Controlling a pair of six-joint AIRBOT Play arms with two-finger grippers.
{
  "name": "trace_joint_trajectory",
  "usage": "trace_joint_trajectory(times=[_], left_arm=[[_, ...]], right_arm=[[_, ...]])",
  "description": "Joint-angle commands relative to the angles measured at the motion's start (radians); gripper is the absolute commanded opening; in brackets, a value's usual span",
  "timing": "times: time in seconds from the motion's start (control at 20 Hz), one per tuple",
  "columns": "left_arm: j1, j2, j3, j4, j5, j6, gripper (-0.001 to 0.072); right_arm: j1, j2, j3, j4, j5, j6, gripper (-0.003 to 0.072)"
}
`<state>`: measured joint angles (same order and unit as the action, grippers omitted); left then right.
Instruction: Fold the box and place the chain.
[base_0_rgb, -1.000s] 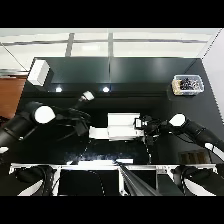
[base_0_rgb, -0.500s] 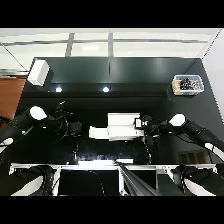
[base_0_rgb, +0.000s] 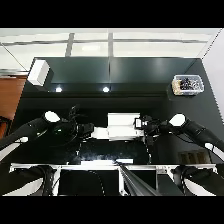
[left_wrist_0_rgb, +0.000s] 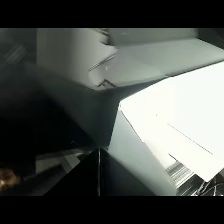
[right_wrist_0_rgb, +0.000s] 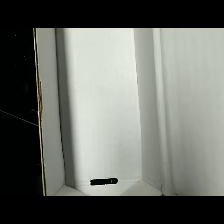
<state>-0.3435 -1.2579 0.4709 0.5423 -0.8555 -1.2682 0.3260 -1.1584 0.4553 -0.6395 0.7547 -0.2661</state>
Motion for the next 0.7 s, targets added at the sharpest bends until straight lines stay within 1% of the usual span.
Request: trace_joint_trajectory(times=[0.0,0.05,0.1,0.15,0.2,0.25,0.3,0.35,0.5,0.65], left_arm=[[-0.011,-0.011,0.007,-0.145,-0.018,0.182,0.0086],[-0.011,-0.010,0.010,-0.146,-0.024,0.185,0.0193],[-0.009,-0.010,0.014,-0.143,-0.034,0.185,0.0251],[-0.008,-0.010,0.018,-0.139,-0.041,0.186,0.0349],[-0.008,-0.010,0.024,-0.138,-0.047,0.186,0.0490],[-0.008,-0.010,0.032,-0.136,-0.055,0.188,0.0597],[-0.008,-0.010,0.044,-0.135,-0.068,0.188,0.0682],[-0.008,-0.010,0.058,-0.133,-0.085,0.190,0.0697],[-0.013,-0.010,0.111,-0.130,-0.135,0.191,0.0701],[-0.029,-0.010,0.168,-0.113,-0.147,0.179,0.0700]], right_arm=[[0.000,0.001,0.001,0.000,0.000,0.000,0.0124],[0.000,0.001,0.001,0.000,0.000,0.000,0.0125],[0.000,0.001,0.001,0.000,0.000,0.000,0.0125],[0.000,0.001,0.001,0.000,0.000,0.000,0.0125],[0.000,0.001,0.001,0.000,0.000,0.000,0.0125],[0.000,0.001,0.001,0.000,0.000,0.000,0.0125],[0.000,0.001,0.001,0.000,0.000,0.000,0.0125],[0.000,0.001,0.001,0.000,0.000,0.000,0.0125],[0.000,0.001,0.001,0.000,0.000,0.000,0.0125],[0.000,0.001,0.001,0.000,0.000,0.000,0.0124]])
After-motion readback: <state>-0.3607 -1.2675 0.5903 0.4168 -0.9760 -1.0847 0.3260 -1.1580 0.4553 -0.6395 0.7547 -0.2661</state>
